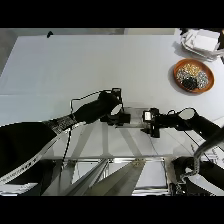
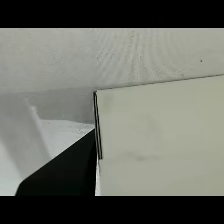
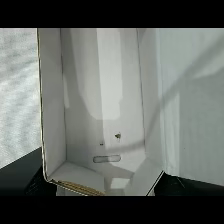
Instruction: Fold the box and place the chain.
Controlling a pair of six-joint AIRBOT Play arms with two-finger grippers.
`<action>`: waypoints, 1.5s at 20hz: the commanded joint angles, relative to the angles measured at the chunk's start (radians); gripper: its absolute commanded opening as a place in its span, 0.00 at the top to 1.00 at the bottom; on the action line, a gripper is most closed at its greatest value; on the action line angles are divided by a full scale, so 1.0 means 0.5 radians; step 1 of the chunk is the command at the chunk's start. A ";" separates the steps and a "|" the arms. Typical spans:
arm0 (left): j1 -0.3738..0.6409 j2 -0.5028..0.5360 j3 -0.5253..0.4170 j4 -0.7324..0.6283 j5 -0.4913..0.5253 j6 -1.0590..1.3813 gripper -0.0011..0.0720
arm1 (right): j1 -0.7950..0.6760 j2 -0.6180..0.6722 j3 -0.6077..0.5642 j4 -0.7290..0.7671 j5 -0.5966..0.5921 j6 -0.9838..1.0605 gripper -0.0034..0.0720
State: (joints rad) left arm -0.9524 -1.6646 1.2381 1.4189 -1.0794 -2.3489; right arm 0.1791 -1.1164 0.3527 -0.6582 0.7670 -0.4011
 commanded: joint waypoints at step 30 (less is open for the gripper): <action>-0.043 -0.067 0.001 -0.002 -0.021 -0.083 0.98 | 0.001 0.002 0.000 0.001 0.000 0.000 0.47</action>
State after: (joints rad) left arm -0.9722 -1.6943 1.2392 1.4227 -1.0908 -2.3871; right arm 0.1787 -1.1164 0.3527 -0.6582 0.7670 -0.4015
